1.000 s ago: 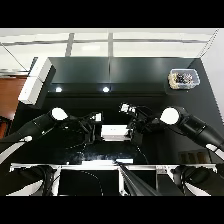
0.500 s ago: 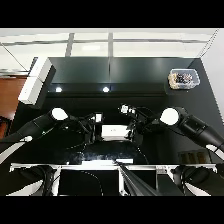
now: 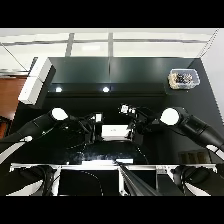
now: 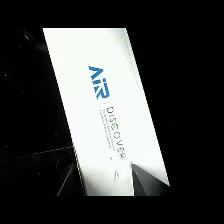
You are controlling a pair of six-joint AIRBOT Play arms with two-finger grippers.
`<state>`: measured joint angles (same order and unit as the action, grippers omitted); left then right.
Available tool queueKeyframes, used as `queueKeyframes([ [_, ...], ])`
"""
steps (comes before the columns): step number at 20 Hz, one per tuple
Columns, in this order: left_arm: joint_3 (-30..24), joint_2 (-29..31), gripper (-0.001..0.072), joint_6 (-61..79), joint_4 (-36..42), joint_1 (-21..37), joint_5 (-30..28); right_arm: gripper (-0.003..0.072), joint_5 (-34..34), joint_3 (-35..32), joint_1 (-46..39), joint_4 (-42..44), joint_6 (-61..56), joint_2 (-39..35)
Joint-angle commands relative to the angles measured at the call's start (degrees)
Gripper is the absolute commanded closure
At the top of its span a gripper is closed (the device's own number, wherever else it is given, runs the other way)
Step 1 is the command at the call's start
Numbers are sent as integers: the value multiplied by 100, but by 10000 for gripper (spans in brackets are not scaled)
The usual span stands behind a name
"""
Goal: Fold the box and place the chain.
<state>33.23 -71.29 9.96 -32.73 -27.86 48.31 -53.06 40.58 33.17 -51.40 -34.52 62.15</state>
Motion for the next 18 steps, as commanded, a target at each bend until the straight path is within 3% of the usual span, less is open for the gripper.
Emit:
queueKeyframes([
  [1,2,4,313,7,-2,0,-4,268,-17,85,-59,35,-205,-131],
  [8,2,4,313,7,-2,0,-7,268,-439,157,-369,234,-1228,-192],
  [9,2,4,313,7,-2,0,-7,396,-623,173,-455,415,-1390,-199],
  [10,2,4,313,7,-2,0,-4,683,-896,199,-564,619,-1504,-201],
  [13,2,4,313,7,0,0,-2,674,-1309,133,-894,1331,-2356,-199],
  [18,2,4,313,7,0,0,-2,674,-315,-348,-887,3141,-2492,195],
])
